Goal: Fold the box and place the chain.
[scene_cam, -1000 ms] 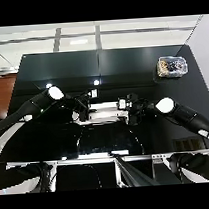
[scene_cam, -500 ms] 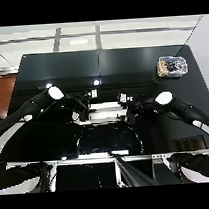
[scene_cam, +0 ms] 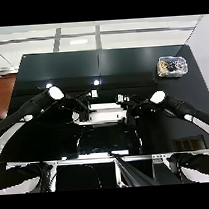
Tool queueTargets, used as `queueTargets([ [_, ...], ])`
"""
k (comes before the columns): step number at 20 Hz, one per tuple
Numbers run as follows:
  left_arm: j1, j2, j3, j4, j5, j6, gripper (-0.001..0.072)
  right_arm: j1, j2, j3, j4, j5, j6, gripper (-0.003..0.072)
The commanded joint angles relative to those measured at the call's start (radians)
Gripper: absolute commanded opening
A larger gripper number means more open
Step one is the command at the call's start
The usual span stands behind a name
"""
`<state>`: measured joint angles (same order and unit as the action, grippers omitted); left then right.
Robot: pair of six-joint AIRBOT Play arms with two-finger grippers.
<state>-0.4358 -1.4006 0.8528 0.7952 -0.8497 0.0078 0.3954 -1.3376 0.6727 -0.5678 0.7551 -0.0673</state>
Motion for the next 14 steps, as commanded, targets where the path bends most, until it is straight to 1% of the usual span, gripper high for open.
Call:
queueTargets([
  [1, -0.001, -0.001, 0.001, 0.000, 0.000, 0.000, 0.0025, 0.005, -0.006, 0.002, -0.017, -0.039, -0.034, 0.0694],
  [6, -0.001, -0.001, 0.001, -0.001, 0.000, 0.000, 0.0026, 0.061, -0.008, 0.028, -0.015, -0.069, -0.114, 0.0693],
  [8, -0.001, -0.001, 0.001, 0.000, 0.000, 0.000, 0.0025, 0.061, -0.008, 0.034, -0.013, -0.072, -0.113, 0.0692],
  [9, -0.001, -0.001, 0.001, 0.000, 0.000, 0.000, 0.0025, 0.060, -0.009, 0.034, -0.018, -0.067, -0.113, 0.0665],
  [14, -0.001, -0.001, 0.001, 0.000, 0.000, 0.000, 0.0025, 0.060, -0.024, 0.033, -0.042, -0.045, -0.108, 0.0665],
])
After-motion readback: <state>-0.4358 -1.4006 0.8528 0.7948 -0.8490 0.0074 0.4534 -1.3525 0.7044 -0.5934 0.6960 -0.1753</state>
